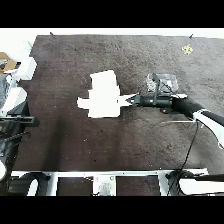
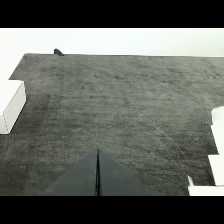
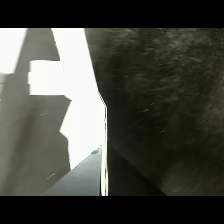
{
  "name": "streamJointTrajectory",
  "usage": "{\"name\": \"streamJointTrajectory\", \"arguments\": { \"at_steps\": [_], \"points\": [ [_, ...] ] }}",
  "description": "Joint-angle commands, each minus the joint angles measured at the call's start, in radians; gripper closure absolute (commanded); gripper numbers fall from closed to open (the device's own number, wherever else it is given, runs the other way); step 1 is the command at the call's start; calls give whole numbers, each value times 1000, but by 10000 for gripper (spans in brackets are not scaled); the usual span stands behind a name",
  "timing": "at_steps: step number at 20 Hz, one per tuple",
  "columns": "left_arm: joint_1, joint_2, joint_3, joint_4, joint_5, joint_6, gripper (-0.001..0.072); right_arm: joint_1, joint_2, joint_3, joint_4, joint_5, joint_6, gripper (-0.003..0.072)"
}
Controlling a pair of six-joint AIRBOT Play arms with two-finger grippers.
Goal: Fold the box and place the chain.
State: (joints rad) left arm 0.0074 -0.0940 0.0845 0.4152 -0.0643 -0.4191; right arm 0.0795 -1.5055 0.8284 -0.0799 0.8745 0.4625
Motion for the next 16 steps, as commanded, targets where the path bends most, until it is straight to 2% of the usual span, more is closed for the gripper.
{"name": "streamJointTrajectory", "arguments": {
  "at_steps": [1, 2, 3, 6, 8, 12, 16],
  "points": [
    [0, 0, 1, -3, -67, -14, 687, 91, -14, -19, 40, -265, -39, 682],
    [0, 0, 5, -4, -95, 5, 335, 92, -13, -27, 42, -276, -54, 682],
    [0, 0, 16, -4, -134, 8, 162, 92, -14, -32, 42, -267, -79, 682],
    [0, -67, 97, -5, -306, 40, 183, 106, -13, -33, 43, -269, -138, 682],
    [0, -198, 180, -6, -370, 40, 184, 106, -13, -33, 43, -284, -140, 682],
    [0, -592, 420, -33, -566, 103, 183, 106, -5, -34, 43, -285, -175, 682],
    [0, -1015, 719, -59, -776, 151, 183, 106, -5, -35, 43, -285, -196, 681]
  ]
}}
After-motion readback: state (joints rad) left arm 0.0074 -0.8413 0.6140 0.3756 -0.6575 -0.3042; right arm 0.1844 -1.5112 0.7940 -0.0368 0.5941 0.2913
